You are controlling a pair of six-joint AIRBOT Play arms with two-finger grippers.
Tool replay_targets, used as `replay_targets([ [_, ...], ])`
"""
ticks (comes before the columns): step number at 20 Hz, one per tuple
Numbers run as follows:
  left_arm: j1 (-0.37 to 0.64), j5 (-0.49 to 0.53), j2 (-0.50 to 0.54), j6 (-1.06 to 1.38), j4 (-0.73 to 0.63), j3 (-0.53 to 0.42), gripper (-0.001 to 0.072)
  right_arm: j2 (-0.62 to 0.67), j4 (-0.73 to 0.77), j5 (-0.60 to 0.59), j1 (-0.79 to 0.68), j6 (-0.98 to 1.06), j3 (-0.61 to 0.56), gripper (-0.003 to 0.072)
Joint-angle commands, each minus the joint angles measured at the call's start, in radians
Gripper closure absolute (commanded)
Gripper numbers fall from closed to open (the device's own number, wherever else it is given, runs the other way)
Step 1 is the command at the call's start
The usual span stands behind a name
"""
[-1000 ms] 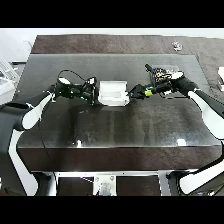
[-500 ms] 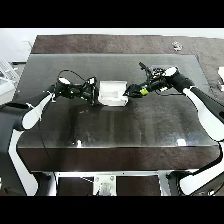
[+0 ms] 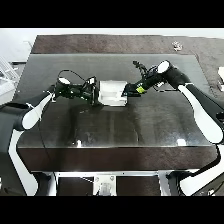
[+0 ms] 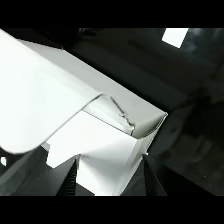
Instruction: Fold the box and place the chain.
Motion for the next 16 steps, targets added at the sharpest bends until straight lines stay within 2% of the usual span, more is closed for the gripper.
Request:
replay_targets([
  [1, 0.001, 0.0, 0.001, 0.0, 0.0, 0.0, 0.0357, 0.0, -0.043, 0.014, 0.028, 0.059, 0.01, 0.0187],
  [9, 0.001, -0.001, 0.0, 0.0, -0.003, 0.0, 0.0358, 0.0, -0.172, 0.01, 0.079, 0.165, 0.042, 0.0188],
  [16, 0.001, -0.001, 0.0, 0.0, -0.006, -0.001, 0.0357, -0.014, -0.244, -0.039, 0.114, 0.255, 0.053, 0.019],
])
